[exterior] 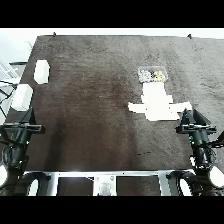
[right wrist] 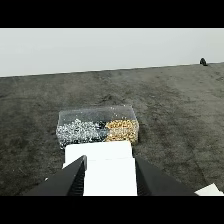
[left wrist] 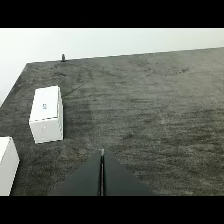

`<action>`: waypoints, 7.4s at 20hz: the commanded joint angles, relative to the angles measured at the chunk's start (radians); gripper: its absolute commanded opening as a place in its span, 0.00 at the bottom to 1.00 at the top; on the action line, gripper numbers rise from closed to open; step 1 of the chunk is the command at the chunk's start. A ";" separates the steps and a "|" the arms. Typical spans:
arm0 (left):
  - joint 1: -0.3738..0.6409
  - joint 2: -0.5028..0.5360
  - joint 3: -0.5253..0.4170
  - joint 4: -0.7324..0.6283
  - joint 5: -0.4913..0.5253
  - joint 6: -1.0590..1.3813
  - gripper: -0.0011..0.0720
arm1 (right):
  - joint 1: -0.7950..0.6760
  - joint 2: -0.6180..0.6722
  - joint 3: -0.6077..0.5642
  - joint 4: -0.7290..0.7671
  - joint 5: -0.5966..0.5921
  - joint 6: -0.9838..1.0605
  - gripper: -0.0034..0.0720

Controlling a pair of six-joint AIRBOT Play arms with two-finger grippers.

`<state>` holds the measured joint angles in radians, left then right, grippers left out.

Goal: Fold the box and place the chain.

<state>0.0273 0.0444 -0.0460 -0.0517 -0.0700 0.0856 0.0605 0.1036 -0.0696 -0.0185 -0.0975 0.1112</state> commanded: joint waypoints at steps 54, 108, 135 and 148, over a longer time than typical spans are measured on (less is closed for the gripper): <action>0.000 0.000 0.000 0.000 0.000 0.000 0.05 | -0.788 -2.108 1.769 -0.917 1.695 0.780 0.62; 0.000 0.000 0.000 0.000 -0.151 -0.005 0.16 | -0.041 -1.853 1.271 -0.464 1.126 0.699 0.05; 0.003 -1.597 1.128 0.389 -0.803 -0.526 0.50 | -0.021 -1.828 1.216 -0.445 1.036 0.550 0.06; -0.056 -2.041 1.896 0.895 -1.180 -0.978 0.69 | -0.021 -1.828 1.216 -0.446 1.036 0.541 0.06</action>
<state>0.0013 -1.9163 1.7161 0.6571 -1.2022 -0.7734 0.0383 -1.7248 1.1469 -0.4637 0.9382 0.6540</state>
